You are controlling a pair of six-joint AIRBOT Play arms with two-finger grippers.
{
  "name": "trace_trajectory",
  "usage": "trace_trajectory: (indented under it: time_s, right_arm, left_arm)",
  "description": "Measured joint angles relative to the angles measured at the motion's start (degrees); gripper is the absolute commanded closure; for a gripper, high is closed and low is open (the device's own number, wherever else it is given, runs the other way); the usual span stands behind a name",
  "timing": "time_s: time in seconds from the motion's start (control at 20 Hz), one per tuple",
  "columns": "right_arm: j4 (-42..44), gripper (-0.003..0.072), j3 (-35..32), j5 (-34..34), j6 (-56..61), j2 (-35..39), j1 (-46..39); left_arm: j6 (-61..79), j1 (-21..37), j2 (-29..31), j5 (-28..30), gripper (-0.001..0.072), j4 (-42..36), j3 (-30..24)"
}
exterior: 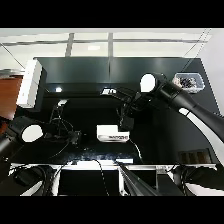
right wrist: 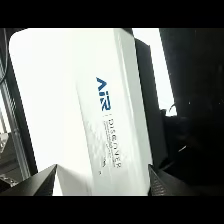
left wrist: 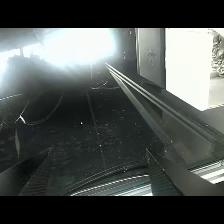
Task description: Fold the box and place the chain.
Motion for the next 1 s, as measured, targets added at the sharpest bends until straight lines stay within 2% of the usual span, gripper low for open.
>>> trace_trajectory:
  time_s: [0.1,0.15,0.2,0.4,0.5,0.65,0.75,1.0]
  right_arm:
    - [0.04,-0.0008,-0.44,-0.39,0.13,-0.02,0.17]
    - [0.02,0.0067,-0.59,-0.63,0.13,-0.02,0.24]
    - [0.07,0.0092,-0.63,-0.63,0.15,-0.02,0.28]
    - [0.02,0.0094,-0.87,-1.01,0.15,-0.02,0.33]
    - [-0.04,0.0217,-0.87,-1.05,0.17,-0.02,0.35]
    - [-0.07,0.0219,-0.87,-1.09,0.74,-0.02,0.42]
    - [-0.22,0.0378,-0.85,-1.25,1.22,-0.02,0.46]
    - [-0.5,0.0383,-0.85,-1.25,2.12,-0.02,0.46]
  left_arm:
    - [0.09,0.61,0.0,-0.11,0.0004,0.2,0.0]
    - [0.46,0.98,0.0,-0.13,0.0004,0.22,0.0]
    - [0.79,1.29,-0.02,-0.13,0.0004,0.24,0.0]
    - [1.38,2.32,0.0,-0.31,0.0004,0.35,-0.02]
    - [1.84,3.39,0.0,-0.31,0.0004,0.33,-0.04]
    - [2.73,4.74,0.0,-0.31,0.0005,-0.37,-0.04]
    - [3.1,5.18,0.0,-0.33,0.0004,-0.68,-0.02]
    - [3.52,5.51,0.0,-0.11,0.0005,-1.11,-0.02]
